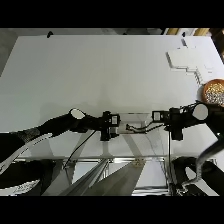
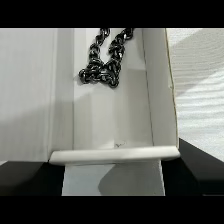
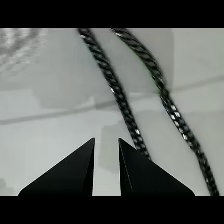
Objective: Fold the box and place the chain.
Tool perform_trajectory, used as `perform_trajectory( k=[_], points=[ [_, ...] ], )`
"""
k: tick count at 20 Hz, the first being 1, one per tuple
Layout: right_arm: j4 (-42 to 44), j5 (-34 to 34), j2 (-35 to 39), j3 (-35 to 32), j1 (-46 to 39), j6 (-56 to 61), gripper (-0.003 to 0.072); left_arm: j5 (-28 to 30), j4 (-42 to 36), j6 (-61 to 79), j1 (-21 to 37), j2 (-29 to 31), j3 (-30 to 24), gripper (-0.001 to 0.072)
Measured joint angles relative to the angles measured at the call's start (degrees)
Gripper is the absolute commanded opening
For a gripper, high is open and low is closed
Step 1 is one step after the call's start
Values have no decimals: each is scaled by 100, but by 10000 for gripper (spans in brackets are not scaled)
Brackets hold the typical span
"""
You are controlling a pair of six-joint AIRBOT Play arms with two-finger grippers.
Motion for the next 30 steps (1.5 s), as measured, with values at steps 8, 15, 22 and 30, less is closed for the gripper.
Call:
perform_trajectory(
  k=[8,15,22,30],
  points=[
    [352,-730,-190,-267,240,-745,170,-2,0,0,0,0,0,204],
    [514,-1119,-472,-299,254,-916,168,0,0,2,0,0,0,204],
    [555,-1163,-522,-385,254,-949,17,0,0,0,0,0,0,204],
    [861,-1075,1152,-428,256,-588,18,0,0,2,0,0,0,204]
  ],
)
